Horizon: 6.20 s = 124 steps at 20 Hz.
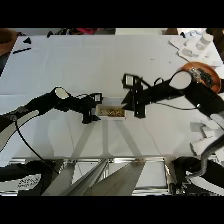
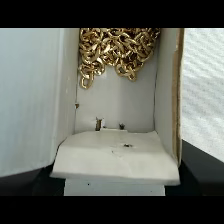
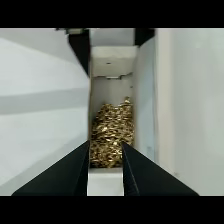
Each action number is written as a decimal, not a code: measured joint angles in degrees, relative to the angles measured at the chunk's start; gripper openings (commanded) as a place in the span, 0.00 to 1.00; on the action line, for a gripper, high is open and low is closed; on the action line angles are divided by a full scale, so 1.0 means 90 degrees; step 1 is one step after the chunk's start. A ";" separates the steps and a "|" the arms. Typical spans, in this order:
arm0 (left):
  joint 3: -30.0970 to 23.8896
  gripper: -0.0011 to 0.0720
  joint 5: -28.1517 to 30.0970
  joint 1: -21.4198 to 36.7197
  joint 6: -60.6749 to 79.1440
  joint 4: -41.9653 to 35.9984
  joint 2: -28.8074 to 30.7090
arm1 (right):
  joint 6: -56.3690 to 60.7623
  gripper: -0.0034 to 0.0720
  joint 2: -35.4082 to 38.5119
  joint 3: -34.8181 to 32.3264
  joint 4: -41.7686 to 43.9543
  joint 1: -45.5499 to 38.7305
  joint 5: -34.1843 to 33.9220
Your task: Fold the box and place the chain.
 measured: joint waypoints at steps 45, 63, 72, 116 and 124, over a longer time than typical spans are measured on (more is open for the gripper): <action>-0.0002 0.62 0.0000 0.0000 -0.0015 -0.0010 0.0000 | 0.1134 0.34 -0.1719 0.0845 -0.1562 0.1144 -0.0163; 0.0000 0.62 0.0000 0.0000 0.0010 0.0007 0.0000 | 0.1265 0.53 -0.1375 0.0333 -0.1996 0.1472 -0.0804; 0.0000 0.62 0.0000 0.0000 0.0002 0.0005 0.0000 | 0.1586 0.15 -0.0818 0.0243 -0.1919 0.1443 -0.1088; -0.0002 0.62 0.0000 0.0000 0.0007 0.0010 0.0000 | 0.3322 0.05 -0.2081 -0.0692 0.2574 0.1229 -0.1821; -0.0002 0.62 0.0000 -0.0002 0.0000 0.0002 0.0000 | 0.3997 0.05 -0.1970 -0.0685 0.1426 0.1260 -0.1812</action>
